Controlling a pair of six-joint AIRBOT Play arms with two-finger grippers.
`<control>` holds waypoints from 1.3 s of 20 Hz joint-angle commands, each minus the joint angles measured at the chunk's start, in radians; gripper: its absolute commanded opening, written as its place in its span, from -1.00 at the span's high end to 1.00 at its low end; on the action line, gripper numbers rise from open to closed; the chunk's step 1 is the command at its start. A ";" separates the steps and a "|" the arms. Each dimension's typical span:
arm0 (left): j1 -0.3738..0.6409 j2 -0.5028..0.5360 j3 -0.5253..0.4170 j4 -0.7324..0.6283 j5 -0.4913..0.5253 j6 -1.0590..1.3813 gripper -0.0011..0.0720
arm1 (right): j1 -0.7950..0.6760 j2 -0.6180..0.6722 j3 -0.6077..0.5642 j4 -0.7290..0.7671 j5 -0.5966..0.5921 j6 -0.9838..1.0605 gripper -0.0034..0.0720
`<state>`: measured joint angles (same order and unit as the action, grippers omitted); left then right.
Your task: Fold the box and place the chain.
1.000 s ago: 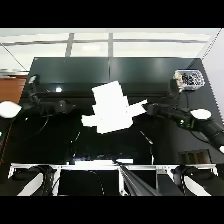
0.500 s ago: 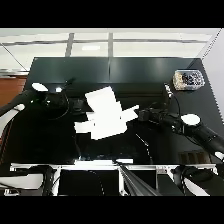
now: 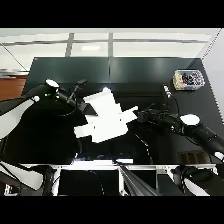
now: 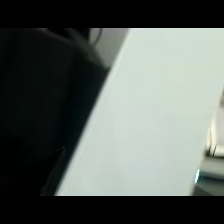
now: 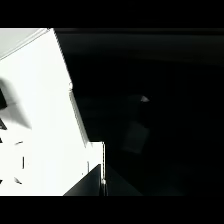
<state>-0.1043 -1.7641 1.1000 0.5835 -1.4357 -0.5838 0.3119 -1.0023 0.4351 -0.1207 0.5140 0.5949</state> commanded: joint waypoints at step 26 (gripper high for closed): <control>-0.330 0.330 -0.214 0.296 0.542 0.678 0.90 | 0.114 -0.074 0.257 -0.783 0.300 -0.446 -0.96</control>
<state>-0.4046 -1.4292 0.8894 0.8101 -0.9657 0.0578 0.3916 -1.0443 0.6930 -0.8833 0.7860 0.2028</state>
